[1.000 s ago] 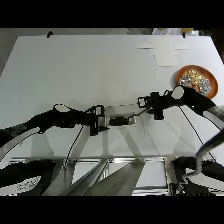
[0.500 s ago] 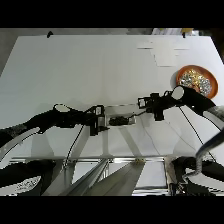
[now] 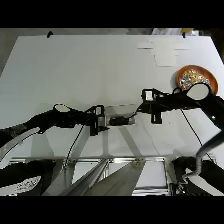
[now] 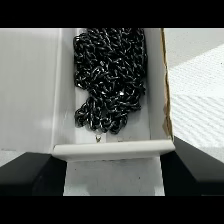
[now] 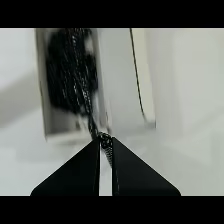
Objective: Fold the box and place the chain.
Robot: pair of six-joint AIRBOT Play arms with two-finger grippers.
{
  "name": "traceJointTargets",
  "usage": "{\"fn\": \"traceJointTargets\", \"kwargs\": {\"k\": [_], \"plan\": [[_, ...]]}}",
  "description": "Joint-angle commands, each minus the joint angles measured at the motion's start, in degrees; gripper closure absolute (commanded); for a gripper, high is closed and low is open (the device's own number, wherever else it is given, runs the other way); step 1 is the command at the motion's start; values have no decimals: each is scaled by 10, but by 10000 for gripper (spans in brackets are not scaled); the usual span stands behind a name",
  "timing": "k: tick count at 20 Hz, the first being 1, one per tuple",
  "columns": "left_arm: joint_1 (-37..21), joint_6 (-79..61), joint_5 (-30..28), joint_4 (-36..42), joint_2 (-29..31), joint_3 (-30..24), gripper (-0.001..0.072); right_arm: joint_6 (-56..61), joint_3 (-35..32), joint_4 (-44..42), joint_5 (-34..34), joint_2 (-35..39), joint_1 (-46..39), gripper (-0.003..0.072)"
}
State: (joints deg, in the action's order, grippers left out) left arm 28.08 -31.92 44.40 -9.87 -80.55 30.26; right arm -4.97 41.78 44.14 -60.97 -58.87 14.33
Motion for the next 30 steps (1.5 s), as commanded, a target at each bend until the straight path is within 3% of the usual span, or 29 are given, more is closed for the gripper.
{"fn": "traceJointTargets", "kwargs": {"k": [1,8,11,12,14,16,18,19,22,23,25,26,28,30], "plan": [[0,0,0,0,0,0,642,1,1,-96,-14,37,44,667],[0,0,0,0,0,0,642,2,1,-98,107,28,153,666],[0,0,0,0,0,0,642,2,1,-98,128,-4,167,666],[0,0,0,0,0,0,642,2,1,-96,129,-17,167,656],[0,0,0,0,0,0,642,3,1,-94,130,-30,166,548],[0,0,0,0,0,0,642,6,2,-94,145,-19,164,549],[0,0,0,0,0,0,642,6,7,-94,142,-1,136,528],[0,0,0,0,0,0,642,6,9,-91,137,10,113,474],[0,0,0,0,0,0,642,6,9,-18,77,35,20,465],[0,0,0,0,0,0,642,6,9,15,45,33,-10,472],[0,0,0,0,0,0,642,6,7,82,-2,23,-55,589],[0,0,0,0,0,0,642,6,0,99,0,16,-66,587],[0,0,0,0,0,0,642,-3,-19,96,32,3,-67,544],[0,0,0,0,0,0,642,-29,-36,93,54,-22,-59,453]]}}
